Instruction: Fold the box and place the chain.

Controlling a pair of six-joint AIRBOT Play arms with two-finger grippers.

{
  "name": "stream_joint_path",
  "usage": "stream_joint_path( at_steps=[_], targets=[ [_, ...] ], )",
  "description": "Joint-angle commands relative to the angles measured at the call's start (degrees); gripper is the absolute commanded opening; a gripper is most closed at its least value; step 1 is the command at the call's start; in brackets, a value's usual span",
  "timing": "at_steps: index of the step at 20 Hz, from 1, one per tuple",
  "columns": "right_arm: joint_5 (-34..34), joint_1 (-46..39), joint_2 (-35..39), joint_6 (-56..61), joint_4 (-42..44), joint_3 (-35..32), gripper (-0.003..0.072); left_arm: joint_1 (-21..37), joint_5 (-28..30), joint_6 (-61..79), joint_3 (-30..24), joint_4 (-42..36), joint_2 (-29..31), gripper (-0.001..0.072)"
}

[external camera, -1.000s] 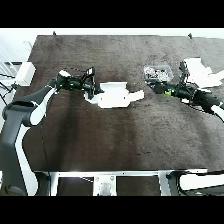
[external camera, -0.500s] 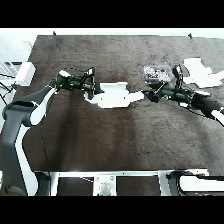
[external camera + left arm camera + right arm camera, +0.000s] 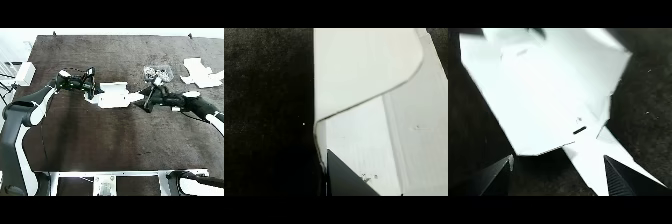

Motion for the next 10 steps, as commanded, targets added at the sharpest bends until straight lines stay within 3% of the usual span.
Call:
stream_joint_path(
  at_steps=[1, 6, 10],
  targets=[
    [-10.05, 6.84, 0.04, -1.70, -11.76, -0.68, 0.0636, -0.04, 0.04, 0.00, 0.00, -0.09, 0.02, 0.0021],
    [-15.13, 12.07, -0.11, -1.68, -13.55, -0.68, 0.0637, -0.04, 0.00, 0.00, 0.00, -0.24, 0.02, 0.0021],
    [-15.17, 12.52, -2.91, -1.68, -10.88, 0.48, 0.0636, -0.04, 0.04, 0.00, 0.00, -0.24, 0.02, 0.0021]
  ],
)
